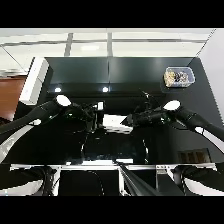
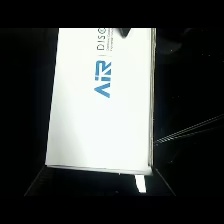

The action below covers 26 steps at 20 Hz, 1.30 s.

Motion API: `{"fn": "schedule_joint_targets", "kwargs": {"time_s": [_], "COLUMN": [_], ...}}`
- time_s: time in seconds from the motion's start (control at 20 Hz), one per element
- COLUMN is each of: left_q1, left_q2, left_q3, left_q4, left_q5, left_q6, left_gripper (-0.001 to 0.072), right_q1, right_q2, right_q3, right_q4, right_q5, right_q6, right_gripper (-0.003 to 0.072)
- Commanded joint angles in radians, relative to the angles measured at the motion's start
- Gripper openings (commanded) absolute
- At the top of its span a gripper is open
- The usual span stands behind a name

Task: Fold the box and place the chain.

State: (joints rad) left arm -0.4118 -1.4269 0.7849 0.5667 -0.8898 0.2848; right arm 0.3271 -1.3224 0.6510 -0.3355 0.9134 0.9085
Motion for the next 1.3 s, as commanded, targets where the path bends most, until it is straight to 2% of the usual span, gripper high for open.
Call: {"fn": "schedule_joint_targets", "kwargs": {"time_s": [0.0, 0.15, 0.2, 0.25, 0.4, 0.55, 0.65, 0.8, 1.0, 1.25], "left_q1": [0.001, 0.003, 0.006, 0.008, 0.008, -0.052, -0.119, -0.154, -0.154, -0.155], "left_q2": [0.002, 0.038, 0.055, 0.075, 0.136, 0.106, 0.042, -0.055, -0.112, -0.130], "left_q3": [0.002, 0.007, 0.008, 0.010, 0.028, 0.088, 0.166, 0.241, 0.258, 0.258], "left_q4": [-0.004, -0.002, 0.002, 0.012, 0.105, 0.009, -0.011, -0.009, -0.002, 0.028], "left_q5": [-0.011, -0.008, -0.013, -0.011, -0.036, -0.037, -0.037, -0.040, -0.071, -0.114], "left_q6": [-0.001, -0.057, -0.057, -0.084, -0.198, -0.217, -0.309, -0.349, -0.407, -0.399], "left_gripper": [0.0438, 0.0448, 0.0629, 0.0709, 0.0712, 0.0708, 0.0707, 0.0707, 0.0707, 0.0706], "right_q1": [-0.011, -0.114, -0.175, -0.239, -0.418, -0.512, -0.516, -0.517, -0.517, -0.517], "right_q2": [0.021, 0.134, 0.187, 0.238, 0.349, 0.370, 0.370, 0.370, 0.370, 0.370], "right_q3": [0.021, 0.108, 0.116, 0.116, 0.115, 0.115, 0.115, 0.115, 0.115, 0.115], "right_q4": [-0.013, -0.084, -0.130, -0.180, -0.291, -0.266, -0.264, -0.261, -0.262, -0.263], "right_q5": [0.050, 0.296, 0.355, 0.391, 0.460, 0.452, 0.412, 0.407, 0.410, 0.410], "right_q6": [-0.001, -0.010, 0.002, 0.027, 0.091, 0.091, 0.091, 0.091, 0.091, 0.090], "right_gripper": [0.0019, 0.0019, 0.0019, 0.0019, 0.0019, 0.0019, 0.0018, 0.0019, 0.0019, 0.0019]}}
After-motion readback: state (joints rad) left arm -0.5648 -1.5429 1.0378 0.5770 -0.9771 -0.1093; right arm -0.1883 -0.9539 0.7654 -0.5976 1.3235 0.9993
